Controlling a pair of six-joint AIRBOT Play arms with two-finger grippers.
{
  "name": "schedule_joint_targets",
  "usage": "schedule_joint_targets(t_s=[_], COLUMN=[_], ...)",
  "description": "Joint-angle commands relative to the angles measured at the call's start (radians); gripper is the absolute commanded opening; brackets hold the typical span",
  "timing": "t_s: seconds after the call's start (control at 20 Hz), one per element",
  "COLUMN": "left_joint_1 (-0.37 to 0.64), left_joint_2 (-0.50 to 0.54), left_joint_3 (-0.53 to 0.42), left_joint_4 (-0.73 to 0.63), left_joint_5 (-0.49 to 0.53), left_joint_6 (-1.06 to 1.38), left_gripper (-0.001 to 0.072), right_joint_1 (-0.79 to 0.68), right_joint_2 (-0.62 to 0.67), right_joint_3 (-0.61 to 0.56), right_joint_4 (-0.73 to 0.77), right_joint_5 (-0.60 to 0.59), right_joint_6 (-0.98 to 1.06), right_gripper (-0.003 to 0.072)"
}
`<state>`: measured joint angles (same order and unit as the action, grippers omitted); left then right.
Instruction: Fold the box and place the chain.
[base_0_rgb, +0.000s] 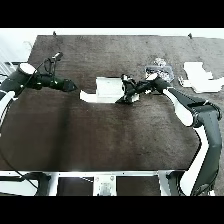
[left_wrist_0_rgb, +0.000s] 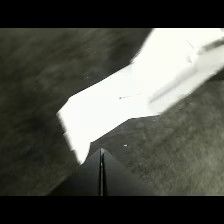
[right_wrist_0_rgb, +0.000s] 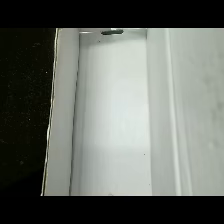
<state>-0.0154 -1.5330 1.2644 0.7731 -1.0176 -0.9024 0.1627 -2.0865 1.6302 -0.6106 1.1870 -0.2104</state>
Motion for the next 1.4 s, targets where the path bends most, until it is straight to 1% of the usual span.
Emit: schedule_joint_targets(t_s=[0.0,0.1,0.25,0.35,0.5,0.6,0.65,0.8,1.0,1.15,1.25,1.35], left_joint_1=[0.003,0.003,0.014,0.048,0.108,0.114,0.108,0.101,0.095,0.049,0.012,-0.025], left_joint_2=[0.01,0.005,-0.022,-0.042,-0.084,-0.121,-0.136,-0.177,-0.224,-0.256,-0.287,-0.315], left_joint_3=[-0.031,-0.031,-0.031,-0.031,-0.031,-0.031,-0.031,-0.03,-0.03,-0.028,-0.007,0.007], left_joint_4=[0.006,0.004,-0.013,-0.033,-0.109,-0.14,-0.153,-0.157,-0.166,-0.199,-0.202,-0.235], left_joint_5=[0.0,-0.023,-0.023,-0.033,-0.065,-0.073,-0.071,-0.024,-0.004,0.037,0.037,0.04], left_joint_6=[-0.095,-0.128,-0.149,-0.156,-0.141,-0.128,-0.11,-0.101,-0.08,-0.064,-0.065,-0.066], left_gripper=[0.0017,0.0017,0.0018,0.0017,0.0018,0.0017,0.0017,0.0017,0.0016,0.0016,0.0016,0.0016], right_joint_1=[0.0,0.0,0.0,0.0,0.0,0.0,0.0,0.0,0.0,0.0,0.0,0.0], right_joint_2=[-0.001,-0.001,-0.001,-0.001,-0.001,-0.001,-0.001,-0.001,-0.001,-0.001,-0.001,-0.001], right_joint_3=[0.0,0.0,0.0,0.0,0.0,0.0,0.0,0.0,0.0,0.0,0.0,0.0], right_joint_4=[0.0,0.0,0.0,0.0,0.0,0.0,0.0,0.0,0.0,0.0,0.0,0.0], right_joint_5=[0.0,0.0,0.0,0.0,0.0,0.0,0.0,0.0,0.0,0.0,0.0,0.0], right_joint_6=[0.0,0.0,0.0,0.0,0.0,0.0,0.0,0.0,0.0,0.0,0.0,0.0], right_gripper=[0.0505,0.0506,0.0506,0.0505,0.0506,0.0506,0.0506,0.0505,0.0505,0.0505,0.0505,0.0505])
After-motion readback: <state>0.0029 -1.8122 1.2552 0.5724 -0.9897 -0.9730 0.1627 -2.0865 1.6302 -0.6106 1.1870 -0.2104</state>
